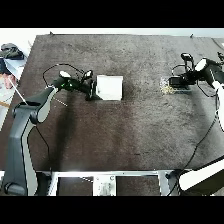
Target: Fold the box and place the chain.
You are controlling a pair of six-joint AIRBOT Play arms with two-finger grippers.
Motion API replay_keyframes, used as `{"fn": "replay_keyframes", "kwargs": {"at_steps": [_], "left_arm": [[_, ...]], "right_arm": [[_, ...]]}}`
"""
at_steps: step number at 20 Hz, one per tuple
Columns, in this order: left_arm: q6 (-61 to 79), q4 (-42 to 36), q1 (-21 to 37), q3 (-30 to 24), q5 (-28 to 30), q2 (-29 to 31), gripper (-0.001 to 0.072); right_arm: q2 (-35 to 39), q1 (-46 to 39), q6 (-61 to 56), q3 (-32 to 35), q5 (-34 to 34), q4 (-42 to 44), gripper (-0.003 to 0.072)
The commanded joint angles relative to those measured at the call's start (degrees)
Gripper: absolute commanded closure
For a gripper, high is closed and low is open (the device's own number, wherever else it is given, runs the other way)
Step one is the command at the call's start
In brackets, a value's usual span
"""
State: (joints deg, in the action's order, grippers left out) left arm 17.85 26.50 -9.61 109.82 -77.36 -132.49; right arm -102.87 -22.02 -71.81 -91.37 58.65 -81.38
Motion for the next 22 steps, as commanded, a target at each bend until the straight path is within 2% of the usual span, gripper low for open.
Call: {"fn": "replay_keyframes", "kwargs": {"at_steps": [1,3,5,11,13,14,15,19,20,22], "left_arm": [[0.02,0.02,0.02,0.02,0.02,0.00,0.0431],[0.02,0.02,0.02,0.02,0.02,0.00,0.0431],[0.02,0.02,0.02,0.02,0.02,0.00,0.0431],[0.02,0.02,0.02,0.02,0.02,0.00,0.0431],[0.02,0.02,0.02,0.02,0.02,0.00,0.0431],[0.02,0.02,0.02,0.02,0.02,0.00,0.0431],[0.02,0.02,0.02,0.02,0.02,0.00,0.0431],[0.02,0.02,0.02,0.02,0.02,0.00,0.0431],[0.02,0.02,0.02,0.02,0.02,0.00,0.0431],[0.02,0.02,0.02,0.02,0.02,0.00,0.0431]], "right_arm": [[-2.47,-0.13,4.02,-1.95,1.03,4.11,0.0351],[-2.95,-0.13,4.15,-1.95,0.24,4.66,0.0352],[-3.69,-0.13,4.13,-1.95,0.74,4.66,0.0415],[-5.40,-0.13,4.11,-1.95,0.96,3.87,0.0415],[-5.31,0.04,4.13,-2.01,0.74,3.87,0.0574],[-4.90,0.04,4.13,-2.08,0.85,3.87,0.0576],[-4.26,0.04,4.13,-2.16,0.96,3.85,0.0645],[0.20,0.04,4.13,-2.19,0.92,3.87,0.0644],[1.33,0.04,4.13,-2.23,0.90,3.82,0.0692],[3.50,0.04,4.13,-2.29,1.18,3.87,0.0700]]}}
